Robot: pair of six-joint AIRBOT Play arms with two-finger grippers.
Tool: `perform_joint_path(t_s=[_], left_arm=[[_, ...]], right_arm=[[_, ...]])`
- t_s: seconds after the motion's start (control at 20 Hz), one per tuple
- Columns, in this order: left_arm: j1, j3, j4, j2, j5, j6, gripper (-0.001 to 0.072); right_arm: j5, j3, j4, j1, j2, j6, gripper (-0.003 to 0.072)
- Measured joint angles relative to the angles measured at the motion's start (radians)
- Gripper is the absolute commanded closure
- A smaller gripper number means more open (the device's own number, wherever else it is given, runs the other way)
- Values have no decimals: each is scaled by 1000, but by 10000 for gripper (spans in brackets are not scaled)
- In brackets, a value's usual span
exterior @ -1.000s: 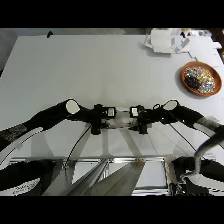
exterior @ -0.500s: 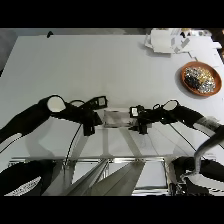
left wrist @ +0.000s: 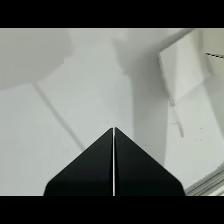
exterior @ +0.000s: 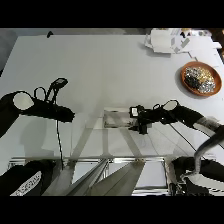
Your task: Fold the box and place the chain.
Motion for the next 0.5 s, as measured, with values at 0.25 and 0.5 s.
perform_joint_path(t_s=[0.25,0.5], left_arm=[[-3,-56,-98,-106,80,-71,702],[-72,-68,-223,-233,162,-57,703]], right_arm=[[0,0,0,0,0,0,417],[0,0,0,0,0,0,417]])
